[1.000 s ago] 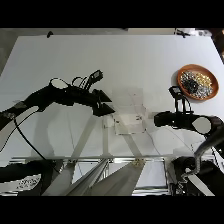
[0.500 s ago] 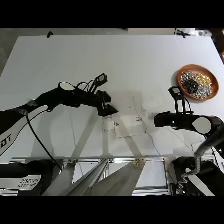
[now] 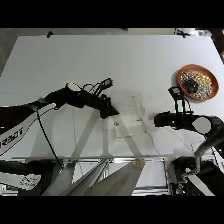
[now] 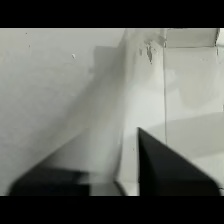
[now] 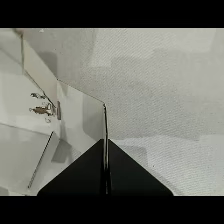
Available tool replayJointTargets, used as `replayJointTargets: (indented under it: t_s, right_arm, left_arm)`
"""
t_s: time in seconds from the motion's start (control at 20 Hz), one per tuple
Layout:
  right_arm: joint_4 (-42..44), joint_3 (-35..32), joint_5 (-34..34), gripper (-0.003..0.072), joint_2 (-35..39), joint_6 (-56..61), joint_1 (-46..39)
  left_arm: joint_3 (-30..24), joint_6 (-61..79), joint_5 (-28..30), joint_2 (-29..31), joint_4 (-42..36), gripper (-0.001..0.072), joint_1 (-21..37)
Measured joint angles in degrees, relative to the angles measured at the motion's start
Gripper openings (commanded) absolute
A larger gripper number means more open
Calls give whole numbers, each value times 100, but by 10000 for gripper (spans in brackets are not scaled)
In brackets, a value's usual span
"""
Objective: Fold the box and place the chain.
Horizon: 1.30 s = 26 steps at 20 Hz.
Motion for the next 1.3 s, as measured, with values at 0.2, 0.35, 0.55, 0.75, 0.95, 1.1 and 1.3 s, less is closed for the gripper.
replayJointTargets:
  t_s: [0.2, 0.35, 0.55, 0.75, 0.95, 1.1, 1.3]
  right_arm:
    - [11, 0, -11, 15, 0, 0, 0]
    - [13, 2, -15, 77, 2, 0, 0]
    - [-39, 111, 144, 340, 44, -17, 0]
    - [-422, 667, 876, 344, 221, -22, 0]
    - [-964, 1145, 1871, 343, 640, -31, 0]
    - [-1198, 1276, 2439, 343, 1008, -33, 0]
    - [-1311, 1333, 2872, 342, 1307, -31, 0]
  left_arm:
    - [7, -17, -72, 35, 92, 7, 61]
    - [7, 136, -55, 153, 155, 5, 92]
    - [9, 341, -39, 428, 323, 3, 101]
    - [9, -94, -166, 892, 1029, 1, 98]
    - [-2, -374, -636, 1200, 1263, 1, 59]
    - [-153, -461, -901, 1276, 1252, 1, -79]
    - [-564, -282, -424, 1303, 1126, 4, -404]
